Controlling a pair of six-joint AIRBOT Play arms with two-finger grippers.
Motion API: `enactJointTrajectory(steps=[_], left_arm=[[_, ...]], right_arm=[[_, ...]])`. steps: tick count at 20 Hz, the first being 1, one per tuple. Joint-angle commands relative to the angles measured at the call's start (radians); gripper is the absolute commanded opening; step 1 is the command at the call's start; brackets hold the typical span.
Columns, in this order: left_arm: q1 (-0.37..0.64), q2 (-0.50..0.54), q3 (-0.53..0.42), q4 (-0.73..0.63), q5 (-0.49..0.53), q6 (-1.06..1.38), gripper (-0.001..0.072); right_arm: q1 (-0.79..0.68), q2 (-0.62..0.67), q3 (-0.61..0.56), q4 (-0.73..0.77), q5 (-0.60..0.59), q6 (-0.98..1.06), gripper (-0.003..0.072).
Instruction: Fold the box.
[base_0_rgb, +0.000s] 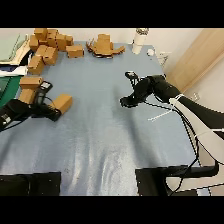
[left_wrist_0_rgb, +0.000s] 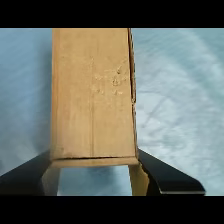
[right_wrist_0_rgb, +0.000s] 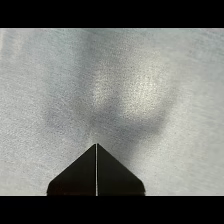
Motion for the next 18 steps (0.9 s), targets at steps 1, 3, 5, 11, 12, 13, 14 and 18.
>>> enactJointTrajectory(steps=[1, 3, 5, 11, 12, 13, 14, 18], left_arm=[[0.132, 0.0, 0.0, 0.053, -0.031, -0.097, 0.0457], [0.177, -0.002, 0.0, 0.053, -0.036, -0.105, 0.0457], [0.223, -0.002, 0.0, 0.053, -0.041, -0.117, 0.0457], [0.344, -0.004, 0.0, 0.053, -0.028, -0.13, 0.0457], [0.352, -0.008, 0.0, 0.053, -0.018, -0.13, 0.0457], [0.357, -0.013, 0.0, 0.053, -0.012, -0.129, 0.0457], [0.361, -0.017, 0.0, 0.065, -0.011, -0.126, 0.0457], [0.362, -0.027, 0.0, 0.079, 0.018, -0.126, 0.0457]], right_arm=[[-0.001, 0.0, 0.001, 0.0, 0.0, 0.0, 0.0004], [-0.001, 0.0, 0.001, 0.0, 0.0, 0.0, 0.0004], [-0.001, 0.0, 0.001, 0.0, 0.0, 0.0, 0.0003], [-0.001, 0.0, 0.001, 0.0, 0.0, 0.0, 0.0003], [-0.001, 0.0, 0.001, 0.0, 0.0, 0.0, 0.0004], [-0.001, 0.0, 0.001, 0.0, 0.0, 0.0, 0.0004], [-0.001, 0.0, 0.0, 0.0, 0.0, 0.0, 0.0004], [-0.001, 0.0, 0.001, 0.0, 0.0, 0.0, 0.0003]])
